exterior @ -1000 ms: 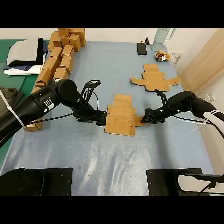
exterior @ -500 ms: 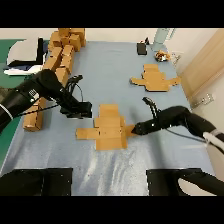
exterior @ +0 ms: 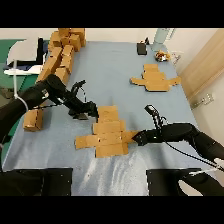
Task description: Fold the box.
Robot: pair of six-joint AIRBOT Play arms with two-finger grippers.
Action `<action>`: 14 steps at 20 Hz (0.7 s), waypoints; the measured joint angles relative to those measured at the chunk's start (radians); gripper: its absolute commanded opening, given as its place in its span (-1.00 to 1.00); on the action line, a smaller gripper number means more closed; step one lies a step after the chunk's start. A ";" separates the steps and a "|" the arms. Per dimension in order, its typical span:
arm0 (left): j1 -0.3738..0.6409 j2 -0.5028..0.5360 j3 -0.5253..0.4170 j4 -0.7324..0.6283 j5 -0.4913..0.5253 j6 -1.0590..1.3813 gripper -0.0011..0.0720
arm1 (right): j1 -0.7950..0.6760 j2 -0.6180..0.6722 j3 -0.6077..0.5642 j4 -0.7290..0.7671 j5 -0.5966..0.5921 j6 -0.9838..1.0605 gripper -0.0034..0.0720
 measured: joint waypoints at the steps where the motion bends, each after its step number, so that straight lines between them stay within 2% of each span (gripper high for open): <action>1: 0.001 -0.027 0.000 -0.040 0.004 0.036 0.98 | 0.002 0.004 -0.002 -0.004 0.000 0.000 -0.91; 6: 0.005 -0.174 0.001 -0.267 0.020 0.258 0.98 | 0.002 0.011 -0.006 -0.021 0.005 0.000 -0.91; 7: 0.005 -0.198 0.002 -0.300 0.021 0.290 0.91 | 0.002 0.012 -0.006 -0.024 0.005 0.000 -0.91; 8: 0.005 -0.219 0.004 -0.330 0.017 0.322 0.59 | 0.002 0.013 -0.006 -0.026 0.005 0.000 -0.91; 9: 0.005 -0.234 0.005 -0.354 0.010 0.352 0.40 | 0.002 0.013 -0.006 -0.027 0.005 0.000 -0.91; 14: 0.006 -0.267 0.011 -0.417 -0.100 0.479 0.36 | 0.002 0.013 -0.006 -0.030 -0.002 0.005 -0.91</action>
